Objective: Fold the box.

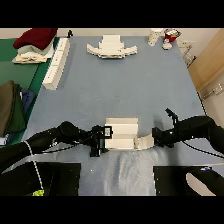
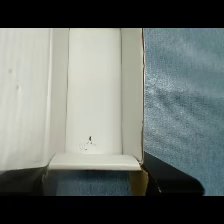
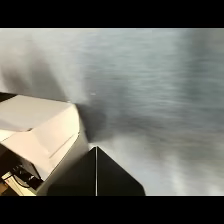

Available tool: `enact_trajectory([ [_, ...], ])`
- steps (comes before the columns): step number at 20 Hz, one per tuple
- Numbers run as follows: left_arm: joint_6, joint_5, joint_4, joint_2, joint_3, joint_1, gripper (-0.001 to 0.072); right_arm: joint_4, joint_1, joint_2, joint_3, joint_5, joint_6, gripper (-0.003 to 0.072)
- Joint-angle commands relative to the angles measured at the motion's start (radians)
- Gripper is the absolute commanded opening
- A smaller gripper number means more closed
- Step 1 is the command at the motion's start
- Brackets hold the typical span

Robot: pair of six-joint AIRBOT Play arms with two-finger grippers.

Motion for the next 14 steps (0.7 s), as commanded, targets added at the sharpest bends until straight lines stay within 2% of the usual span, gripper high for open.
enact_trajectory([
  [1,0.000,0.000,0.000,-0.001,0.001,0.000,0.0444,0.047,0.064,0.080,0.032,0.002,-0.014,0.0034],
  [3,0.000,0.000,0.000,-0.001,0.001,0.000,0.0443,0.047,0.084,0.138,0.043,0.002,-0.014,0.0237],
  [6,0.000,0.000,0.000,-0.001,0.001,0.000,0.0444,0.043,0.089,0.162,0.043,-0.006,-0.014,0.0262],
  [7,0.000,0.000,0.000,-0.001,0.001,0.000,0.0444,0.043,0.098,0.161,0.041,0.000,-0.014,0.0416],
  [8,0.000,0.000,0.000,-0.001,0.001,0.000,0.0444,0.039,0.117,0.159,0.041,0.011,-0.014,0.0479],
  [14,0.000,0.000,0.000,-0.001,0.001,0.000,0.0444,-0.020,0.263,0.075,0.042,0.132,0.004,0.0469],
])
